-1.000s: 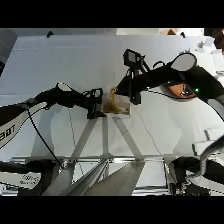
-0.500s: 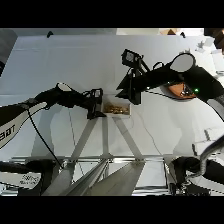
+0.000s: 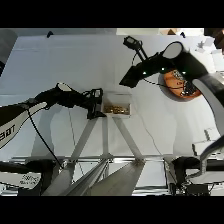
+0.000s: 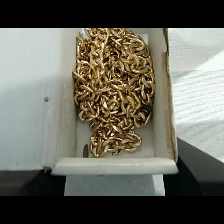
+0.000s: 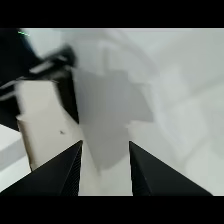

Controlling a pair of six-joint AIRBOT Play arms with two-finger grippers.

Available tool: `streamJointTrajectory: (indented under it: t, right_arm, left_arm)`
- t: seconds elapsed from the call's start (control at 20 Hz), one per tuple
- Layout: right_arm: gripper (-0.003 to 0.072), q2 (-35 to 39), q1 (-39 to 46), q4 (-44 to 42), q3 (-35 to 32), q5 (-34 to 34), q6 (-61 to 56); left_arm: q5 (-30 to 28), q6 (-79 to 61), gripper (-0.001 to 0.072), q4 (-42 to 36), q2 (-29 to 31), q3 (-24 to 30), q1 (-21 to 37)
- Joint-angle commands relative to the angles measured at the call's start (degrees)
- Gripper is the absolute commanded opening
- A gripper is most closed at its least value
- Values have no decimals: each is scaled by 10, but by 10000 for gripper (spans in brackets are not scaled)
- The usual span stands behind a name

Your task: Fold the box and place the chain.

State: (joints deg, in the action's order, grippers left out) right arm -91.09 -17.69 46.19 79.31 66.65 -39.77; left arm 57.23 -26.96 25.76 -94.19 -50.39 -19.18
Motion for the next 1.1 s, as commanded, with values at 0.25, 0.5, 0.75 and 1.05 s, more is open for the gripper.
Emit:
streamJointTrajectory:
  t: [0.25, 0.5, 0.75, 1.05]
  right_arm:
    - [294, -70, -5, -49, 0, 123, 71]
    - [357, 34, -38, -46, -145, -36, 242]
    - [364, 107, -52, -46, -184, -103, 285]
    - [410, 116, -85, -46, -227, -121, 319]
  left_arm:
    - [0, 0, 393, 0, 0, 0, 0]
    - [0, 0, 393, 0, 0, 0, 0]
    - [0, 0, 393, 0, 0, 0, 0]
    - [0, 0, 393, 0, 0, 0, 0]
